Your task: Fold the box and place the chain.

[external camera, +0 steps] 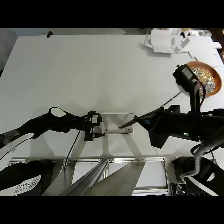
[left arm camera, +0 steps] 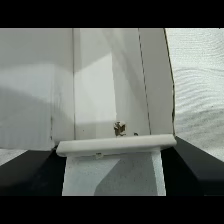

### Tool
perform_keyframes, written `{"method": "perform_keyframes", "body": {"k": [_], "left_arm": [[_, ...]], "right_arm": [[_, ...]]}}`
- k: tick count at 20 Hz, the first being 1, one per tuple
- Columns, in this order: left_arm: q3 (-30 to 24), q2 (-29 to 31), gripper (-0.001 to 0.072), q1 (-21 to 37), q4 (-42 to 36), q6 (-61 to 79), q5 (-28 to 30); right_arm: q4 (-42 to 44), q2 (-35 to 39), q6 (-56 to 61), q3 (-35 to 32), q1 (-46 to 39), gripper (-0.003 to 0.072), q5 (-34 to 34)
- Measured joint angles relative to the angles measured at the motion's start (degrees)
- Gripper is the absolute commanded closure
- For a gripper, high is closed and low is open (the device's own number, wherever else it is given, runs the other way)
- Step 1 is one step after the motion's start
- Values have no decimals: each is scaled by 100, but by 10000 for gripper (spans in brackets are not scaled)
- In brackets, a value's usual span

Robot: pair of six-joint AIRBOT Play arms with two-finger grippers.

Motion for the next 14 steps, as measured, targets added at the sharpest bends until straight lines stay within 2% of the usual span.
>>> {"method": "perform_keyframes", "body": {"k": [5, 14], "left_arm": [[0, 0, 573, 0, 0, 0, 0], [-2, 0, 573, 0, 2, -2, 0]], "right_arm": [[9, -280, 24, -144, 431, 666, -549], [-380, -1556, 20, -181, 1276, 666, -1126]]}}
